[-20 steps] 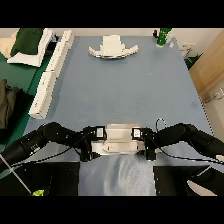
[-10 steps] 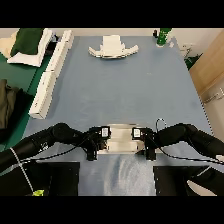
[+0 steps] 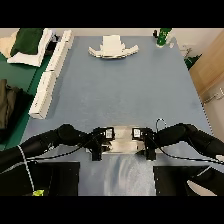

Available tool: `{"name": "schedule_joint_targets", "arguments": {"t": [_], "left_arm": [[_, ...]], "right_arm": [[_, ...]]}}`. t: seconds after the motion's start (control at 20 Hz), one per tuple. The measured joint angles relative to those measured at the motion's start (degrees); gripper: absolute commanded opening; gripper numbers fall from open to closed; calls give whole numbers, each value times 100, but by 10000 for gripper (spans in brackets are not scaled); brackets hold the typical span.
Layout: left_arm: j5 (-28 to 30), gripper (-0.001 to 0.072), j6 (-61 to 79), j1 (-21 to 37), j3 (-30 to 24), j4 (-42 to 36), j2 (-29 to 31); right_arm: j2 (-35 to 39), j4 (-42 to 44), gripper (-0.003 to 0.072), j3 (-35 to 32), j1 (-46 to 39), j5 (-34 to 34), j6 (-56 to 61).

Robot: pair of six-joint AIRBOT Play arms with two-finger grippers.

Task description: Fold the box.

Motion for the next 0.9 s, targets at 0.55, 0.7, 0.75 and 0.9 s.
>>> {"name": "schedule_joint_targets", "arguments": {"t": [0.55, 0.7, 0.75, 0.9], "left_arm": [[-151, 16, -1373, 149, 0, 745, 317], [-946, 16, -3536, 492, 101, 2131, 955], [-1255, 16, -4245, 634, 153, 2538, 1215], [-1945, 16, -6253, 1137, 245, 3440, 2068]], "right_arm": [[0, 0, 515, 0, 0, 0, 7], [0, 0, 515, 0, 0, 0, 7], [0, 0, 515, 0, 0, 0, 7], [0, 0, 514, 0, 0, 0, 7]]}}
